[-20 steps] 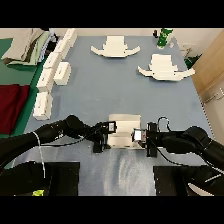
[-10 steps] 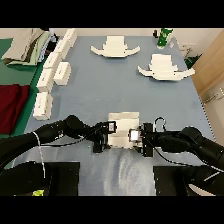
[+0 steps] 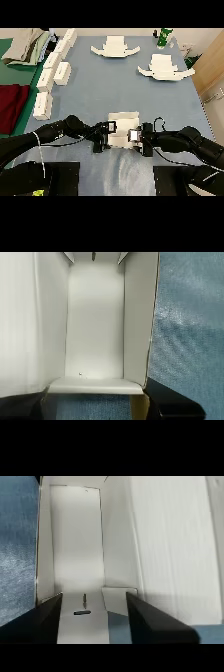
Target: Fold the box.
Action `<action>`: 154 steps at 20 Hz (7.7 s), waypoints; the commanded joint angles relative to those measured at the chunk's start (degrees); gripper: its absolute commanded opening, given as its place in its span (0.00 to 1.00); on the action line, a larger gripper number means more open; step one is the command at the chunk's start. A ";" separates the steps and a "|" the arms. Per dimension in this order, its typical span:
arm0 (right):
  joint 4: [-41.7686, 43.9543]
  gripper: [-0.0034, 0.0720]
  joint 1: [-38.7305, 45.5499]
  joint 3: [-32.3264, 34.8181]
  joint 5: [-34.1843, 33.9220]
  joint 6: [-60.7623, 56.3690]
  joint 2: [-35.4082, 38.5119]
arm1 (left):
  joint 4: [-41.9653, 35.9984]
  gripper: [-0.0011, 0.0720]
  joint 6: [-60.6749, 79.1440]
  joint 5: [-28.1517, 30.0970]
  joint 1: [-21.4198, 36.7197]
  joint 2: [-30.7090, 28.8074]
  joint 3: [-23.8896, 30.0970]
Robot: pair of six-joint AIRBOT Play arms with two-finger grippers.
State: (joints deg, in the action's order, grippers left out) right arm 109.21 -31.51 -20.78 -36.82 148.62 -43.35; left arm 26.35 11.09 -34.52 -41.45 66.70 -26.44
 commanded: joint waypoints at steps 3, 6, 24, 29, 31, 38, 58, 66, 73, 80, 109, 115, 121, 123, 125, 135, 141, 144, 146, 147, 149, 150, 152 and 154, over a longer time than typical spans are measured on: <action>-13.84 0.45 0.00 -3.34 -10.84 -24.04 3.65 | 0.02 0.75 0.02 0.02 0.02 -0.02 -0.04; -29.31 0.05 0.13 -5.75 -18.43 -45.55 5.77 | 0.02 0.75 0.02 0.02 0.02 0.00 -0.04; 1.22 0.05 42.14 -5.03 -29.22 -61.86 -5.66 | 0.02 0.75 0.02 0.00 0.02 0.00 -0.04; 7.02 0.05 42.62 -3.85 -31.58 -56.19 -5.68 | 0.02 0.75 0.02 0.00 0.02 0.00 -0.04; 11.69 0.05 42.60 -3.87 -33.77 -53.09 -5.51 | 0.02 0.75 0.02 0.00 0.02 0.00 -0.04; 14.71 0.05 42.51 -3.85 -34.49 -50.99 -5.62 | 0.02 0.75 0.02 0.02 0.02 0.00 -0.04; 17.57 0.19 32.46 -6.05 -28.81 -51.08 -8.41 | 0.02 0.75 0.02 0.00 0.02 0.00 -0.04; 17.92 0.59 32.46 -9.40 -31.67 -51.10 -8.35 | 0.02 0.75 0.02 0.00 0.02 0.00 -0.04; 20.76 0.59 32.02 -9.38 -34.49 -51.10 -8.35 | 0.02 0.75 0.02 0.00 0.02 -0.02 -0.04; 18.01 0.59 19.89 -9.42 -24.41 -55.60 -9.46 | 0.02 0.75 0.02 0.02 0.02 0.00 -0.04; -24.79 0.43 -12.55 -28.89 -31.82 -116.65 -33.48 | 0.02 0.75 0.02 0.02 0.02 0.00 -0.04; -24.83 0.05 -12.55 -28.92 -32.63 -116.24 -34.49 | 0.02 0.75 0.02 0.02 0.02 0.00 -0.04; -24.33 0.18 -12.55 -29.40 -33.59 -113.55 -34.29 | 0.02 0.75 0.02 0.00 0.02 0.00 -0.04; -24.35 0.61 -12.55 -30.08 -35.50 -113.07 -33.90 | 0.02 0.75 0.02 0.02 0.02 0.00 -0.04; -24.37 0.62 -12.55 -30.23 -35.71 -113.00 -32.74 | 0.02 0.75 0.02 0.02 0.02 0.00 -0.04; -25.05 0.62 -12.39 -30.21 -35.74 -113.02 -29.14 | 0.02 0.75 0.02 0.02 0.02 0.00 -0.04; -26.21 0.53 -12.39 -29.49 -35.74 -113.02 -29.49 | 0.02 0.75 0.02 0.00 0.02 -0.02 -0.04; -25.16 0.41 -12.44 -28.55 -35.56 -113.02 -29.55 | 0.02 0.75 0.02 0.00 0.02 0.00 -0.04; -23.43 0.07 -12.44 -28.50 -35.26 -112.37 -29.55 | 0.02 0.75 0.02 0.02 0.02 -0.02 -0.04; -22.80 0.05 -12.44 -28.50 -34.75 -111.71 -29.55 | 0.02 0.75 0.02 0.00 0.02 -0.02 -0.04; -22.77 0.05 -12.44 -28.50 -34.10 -111.47 -29.53 | 0.02 0.75 0.02 0.00 0.02 0.00 -0.04; -22.84 0.05 -12.44 -28.50 -34.10 -111.47 -29.53 | 0.02 0.75 0.02 0.00 0.02 0.00 -0.04; -22.73 0.14 -12.44 -28.52 -34.27 -111.27 -29.46 | 0.02 0.75 0.02 0.02 0.02 -0.02 -0.04; -22.25 0.60 -12.44 -28.57 -34.47 -110.57 -29.31 | 0.02 0.75 0.02 0.02 0.02 0.00 -0.04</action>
State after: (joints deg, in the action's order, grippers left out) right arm 87.00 -43.99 -49.25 -71.44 37.54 -72.84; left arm 26.35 11.09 -34.52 -41.45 66.70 -26.44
